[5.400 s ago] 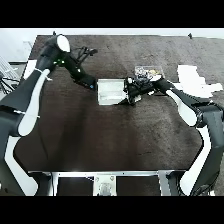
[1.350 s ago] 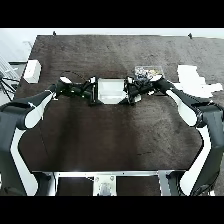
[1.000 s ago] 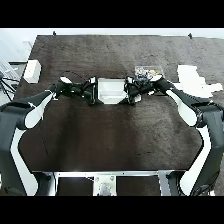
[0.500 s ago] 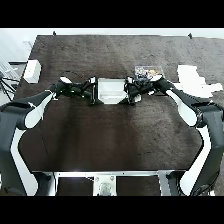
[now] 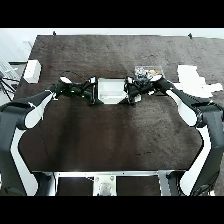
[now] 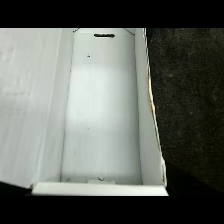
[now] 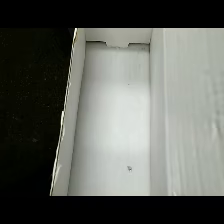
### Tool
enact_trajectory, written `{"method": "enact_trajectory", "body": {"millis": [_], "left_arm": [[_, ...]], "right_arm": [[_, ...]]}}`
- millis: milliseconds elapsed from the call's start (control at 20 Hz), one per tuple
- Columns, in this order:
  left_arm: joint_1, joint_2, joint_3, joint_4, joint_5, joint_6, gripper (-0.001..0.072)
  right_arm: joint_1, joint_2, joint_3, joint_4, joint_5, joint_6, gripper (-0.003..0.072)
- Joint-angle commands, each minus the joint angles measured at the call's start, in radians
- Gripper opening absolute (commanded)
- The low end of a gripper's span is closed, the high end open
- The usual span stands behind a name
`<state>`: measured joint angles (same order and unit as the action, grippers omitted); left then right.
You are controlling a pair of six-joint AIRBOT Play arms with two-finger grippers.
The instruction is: Fold the box and place the chain.
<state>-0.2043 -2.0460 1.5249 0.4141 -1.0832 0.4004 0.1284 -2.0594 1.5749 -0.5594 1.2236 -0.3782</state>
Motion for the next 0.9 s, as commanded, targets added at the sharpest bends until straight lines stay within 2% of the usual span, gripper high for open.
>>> {"method": "enact_trajectory", "body": {"millis": [0, 150, 250, 350, 850], "left_arm": [[0.0, -0.001, 0.0, 0.0, 0.002, 0.0, 0.035], [0.0, -0.001, 0.0, 0.0, 0.002, 0.0, 0.035], [0.0, -0.001, 0.0, 0.0, 0.001, 0.0, 0.035], [0.0, -0.001, 0.0, 0.0, 0.0, 0.0, 0.0351], [0.0, -0.001, 0.0, 0.0, -0.002, 0.0, 0.035]], "right_arm": [[0.002, 0.0, 0.0, 0.001, 0.0, 0.001, 0.0582], [0.003, 0.0, 0.0, 0.001, 0.001, 0.003, 0.0581], [0.002, 0.001, 0.0, 0.004, 0.009, 0.097, 0.0587], [-0.013, 0.006, 0.0, 0.005, 0.013, 0.167, 0.0704], [-0.171, 0.132, 0.0, -0.06, 0.117, 0.25, 0.0704]]}}
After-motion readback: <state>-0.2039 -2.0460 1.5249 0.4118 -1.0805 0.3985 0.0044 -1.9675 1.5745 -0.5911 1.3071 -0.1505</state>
